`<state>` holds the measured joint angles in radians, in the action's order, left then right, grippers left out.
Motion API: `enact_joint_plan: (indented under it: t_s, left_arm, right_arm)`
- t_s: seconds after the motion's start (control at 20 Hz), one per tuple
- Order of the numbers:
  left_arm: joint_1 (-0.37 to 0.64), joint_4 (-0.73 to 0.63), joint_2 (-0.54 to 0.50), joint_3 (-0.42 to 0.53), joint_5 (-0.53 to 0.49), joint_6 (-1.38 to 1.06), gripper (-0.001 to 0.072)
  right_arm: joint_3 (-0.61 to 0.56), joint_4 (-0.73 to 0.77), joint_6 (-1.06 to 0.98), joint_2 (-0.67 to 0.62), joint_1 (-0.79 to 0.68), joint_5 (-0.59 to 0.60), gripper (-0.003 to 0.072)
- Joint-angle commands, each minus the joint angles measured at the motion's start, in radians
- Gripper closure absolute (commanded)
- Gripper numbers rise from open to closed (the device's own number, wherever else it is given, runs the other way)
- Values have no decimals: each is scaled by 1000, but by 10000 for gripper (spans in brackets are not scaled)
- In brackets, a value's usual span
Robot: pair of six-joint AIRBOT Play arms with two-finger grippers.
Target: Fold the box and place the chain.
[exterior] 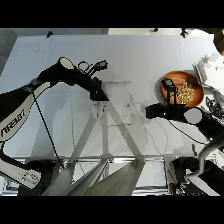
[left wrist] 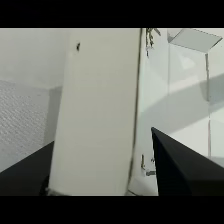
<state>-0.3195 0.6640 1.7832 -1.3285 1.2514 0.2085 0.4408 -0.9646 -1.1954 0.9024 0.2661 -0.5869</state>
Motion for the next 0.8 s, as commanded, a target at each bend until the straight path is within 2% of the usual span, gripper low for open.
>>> enact_joint_plan:
  t_s: [0.0,0.1,0.15,0.2,0.25,0.75]
  left_arm:
    - [-2,-5,19,1,2,-7,265]
    - [-6,-5,21,1,2,-8,451]
    - [-6,-5,21,1,2,-11,484]
    - [-6,-5,21,1,2,-11,606]
    - [-6,-5,21,1,2,-15,697]
    - [-6,-5,21,1,6,-25,697]
  right_arm:
    - [0,0,0,0,1,0,678]
    - [0,0,0,0,1,0,678]
    - [0,0,0,-1,1,0,678]
    - [0,0,0,0,1,0,678]
    - [0,0,0,-1,1,0,678]
    - [0,0,0,-1,1,0,678]
